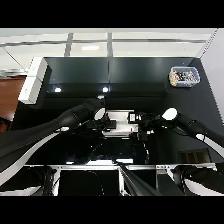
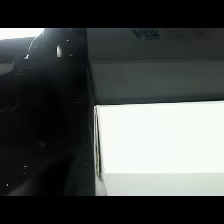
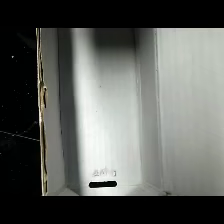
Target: Fold the box and place the chain.
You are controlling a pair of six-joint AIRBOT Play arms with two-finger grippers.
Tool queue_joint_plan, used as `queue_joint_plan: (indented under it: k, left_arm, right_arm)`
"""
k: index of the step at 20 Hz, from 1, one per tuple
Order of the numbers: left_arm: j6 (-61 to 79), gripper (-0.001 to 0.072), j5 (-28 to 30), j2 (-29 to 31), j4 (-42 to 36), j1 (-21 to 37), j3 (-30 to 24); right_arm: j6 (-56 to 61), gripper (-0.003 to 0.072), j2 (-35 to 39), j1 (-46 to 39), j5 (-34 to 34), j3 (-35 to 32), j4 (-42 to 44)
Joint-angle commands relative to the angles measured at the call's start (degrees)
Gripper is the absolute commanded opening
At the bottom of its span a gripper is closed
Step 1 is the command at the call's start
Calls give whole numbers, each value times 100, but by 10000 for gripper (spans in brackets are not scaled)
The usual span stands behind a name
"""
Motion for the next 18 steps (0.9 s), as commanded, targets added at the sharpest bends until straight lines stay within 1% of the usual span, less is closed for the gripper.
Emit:
queue_joint_plan:
  k: [1, 2, 3, 8, 9, 10, 15, 16, 17, 18]
  left_arm:
    - [-39, 214, 4, -33, 17, -15, 9]
    - [-39, 165, 7, -33, 9, -15, 9]
    - [-15, 141, 7, -33, -2, -15, 9]
    - [-13, 142, 7, -33, -26, -15, 9]
    - [-13, 127, 7, -33, -26, -15, 9]
    - [-13, 26, 9, -33, -26, -15, 9]
    - [-13, 27, 15, -33, -55, -13, 9]
    - [-13, 41, 28, -33, -55, -13, 9]
    - [-13, 176, 35, -31, -63, -13, 9]
    - [-15, 357, 48, -31, -70, -13, 9]
  right_arm:
    - [0, 133, 4, 2, 2, -2, 0]
    - [0, 133, 4, 2, 2, -2, 0]
    - [0, 133, 4, 2, 2, -2, 0]
    - [0, 133, 4, 2, 2, -2, 0]
    - [0, 133, 4, 2, 2, -2, 0]
    - [0, 133, 4, 2, 2, -2, 0]
    - [0, 133, 4, 2, 2, -2, 0]
    - [0, 133, 4, 2, 2, -2, 0]
    - [0, 133, 4, 2, 2, -2, 0]
    - [0, 133, 4, 2, 2, -2, 0]
